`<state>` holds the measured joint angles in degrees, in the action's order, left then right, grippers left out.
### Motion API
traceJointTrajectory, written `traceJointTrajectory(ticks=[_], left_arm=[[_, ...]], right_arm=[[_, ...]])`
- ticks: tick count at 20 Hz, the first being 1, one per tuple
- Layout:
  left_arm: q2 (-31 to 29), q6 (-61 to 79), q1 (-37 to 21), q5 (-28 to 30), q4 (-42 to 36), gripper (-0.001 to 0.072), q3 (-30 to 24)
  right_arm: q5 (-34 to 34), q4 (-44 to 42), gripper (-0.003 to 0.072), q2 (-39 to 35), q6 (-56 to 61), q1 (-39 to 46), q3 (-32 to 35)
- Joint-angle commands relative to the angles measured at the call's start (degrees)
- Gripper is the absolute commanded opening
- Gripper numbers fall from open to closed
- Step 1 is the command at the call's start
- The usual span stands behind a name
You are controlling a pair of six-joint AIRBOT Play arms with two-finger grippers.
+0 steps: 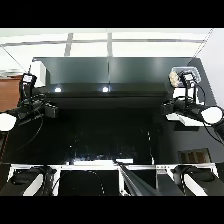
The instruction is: Fold the box and place the chain.
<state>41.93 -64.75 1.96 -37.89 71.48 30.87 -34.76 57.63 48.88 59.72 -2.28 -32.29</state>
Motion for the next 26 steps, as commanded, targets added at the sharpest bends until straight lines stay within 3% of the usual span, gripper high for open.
traceJointTrajectory(ticks=[1, 6, 9, 10, 11, 12, 13, 15, 17, 20, 21, 24, 26], left_arm=[[0.0, 0.0, 0.0, 0.0, 0.0, 0.003, 0.0], [0.1, 0.0, 0.0, 1.2, -3.1, 0.0029, 0.0], [2.0, 0.0, 0.0, 11.2, -11.3, 0.003, 0.0], [3.5, 0.0, 0.0, 15.1, -14.1, 0.0034, 0.0], [5.2, 0.0, 0.0, 18.1, -15.9, 0.0167, 0.0], [7.1, 0.0, 0.0, 19.9, -17.2, 0.0581, 0.2], [8.9, -0.2, 0.0, 20.1, -17.8, 0.0706, 0.3], [11.6, 0.1, -0.1, 19.3, -16.5, 0.0708, 0.3], [12.3, 0.0, -0.1, 18.2, -11.7, 0.0707, 0.3], [12.3, 0.0, -0.1, 13.9, -8.4, 0.0707, 0.7], [12.3, 0.0, -0.1, 12.6, -8.2, 0.0707, 0.6], [12.3, -0.2, -0.1, 10.1, -7.8, 0.0707, 0.6], [12.3, 0.0, 0.0, 10.0, -7.8, 0.0707, 0.6]], right_arm=[[2.6, -7.4, 0.0012, 0.0, 0.0, -0.1, 0.0], [11.5, -11.5, 0.0012, 0.1, 0.0, -0.1, 0.1], [20.4, -7.8, 0.0014, 1.8, 0.0, -0.1, 0.1], [24.2, -8.2, 0.0117, 3.1, 0.1, -0.1, 0.1], [27.1, -8.9, 0.0464, 4.6, 0.2, -0.1, 0.1], [28.5, -10.7, 0.072, 6.0, 0.3, -0.1, 0.0], [28.5, -11.8, 0.072, 6.5, 0.2, -0.1, 0.0], [24.6, -10.4, 0.072, 6.5, 0.1, 0.6, -0.8], [20.9, -10.3, 0.072, 7.0, 0.5, 6.5, -3.8], [12.1, -5.5, 0.072, 12.7, 11.4, 27.3, -13.9], [7.2, -2.9, 0.072, 16.0, 14.2, 34.2, -18.2], [-17.7, 11.9, 0.072, 27.0, 24.2, 50.0, -32.5], [-30.6, 18.9, 0.072, 32.6, 19.1, 54.9, -38.5]])
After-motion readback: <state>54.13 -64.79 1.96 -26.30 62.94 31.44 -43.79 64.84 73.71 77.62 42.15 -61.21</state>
